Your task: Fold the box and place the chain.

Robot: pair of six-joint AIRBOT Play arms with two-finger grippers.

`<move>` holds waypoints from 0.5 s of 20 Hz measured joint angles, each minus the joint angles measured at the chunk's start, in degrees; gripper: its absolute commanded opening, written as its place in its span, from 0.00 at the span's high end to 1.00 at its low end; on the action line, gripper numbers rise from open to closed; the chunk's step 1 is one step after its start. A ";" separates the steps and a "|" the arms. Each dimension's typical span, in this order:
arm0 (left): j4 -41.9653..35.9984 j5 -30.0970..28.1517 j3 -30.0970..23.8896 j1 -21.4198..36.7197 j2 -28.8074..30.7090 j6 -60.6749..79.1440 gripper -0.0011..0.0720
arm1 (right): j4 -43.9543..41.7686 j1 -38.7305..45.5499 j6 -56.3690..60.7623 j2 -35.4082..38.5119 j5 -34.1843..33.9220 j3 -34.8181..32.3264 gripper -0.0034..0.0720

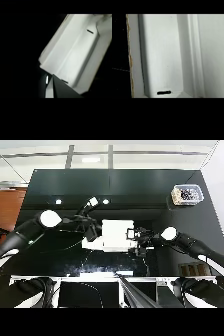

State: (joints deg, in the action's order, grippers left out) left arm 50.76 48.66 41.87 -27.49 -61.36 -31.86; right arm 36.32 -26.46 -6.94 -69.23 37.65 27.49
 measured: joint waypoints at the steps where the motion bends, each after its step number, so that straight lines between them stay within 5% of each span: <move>1: 1.64 3.61 -0.57 0.22 1.36 0.09 0.28 | 0.00 0.00 0.00 0.00 -0.02 0.00 0.41; 2: 3.19 6.51 -1.27 0.22 2.43 0.81 0.00 | 0.00 0.00 0.00 0.00 0.00 0.00 0.41; 4: 5.38 8.96 -2.80 0.02 3.52 4.07 0.00 | 0.00 0.00 0.00 0.00 -0.02 0.00 0.41; 10: 2.84 3.82 -5.88 -0.26 0.46 22.69 0.03 | 0.00 0.00 0.02 0.00 -0.02 0.00 0.41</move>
State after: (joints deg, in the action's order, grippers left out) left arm 53.60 52.49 35.99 -27.75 -60.90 -9.17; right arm 36.32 -26.46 -6.92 -69.23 37.63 27.49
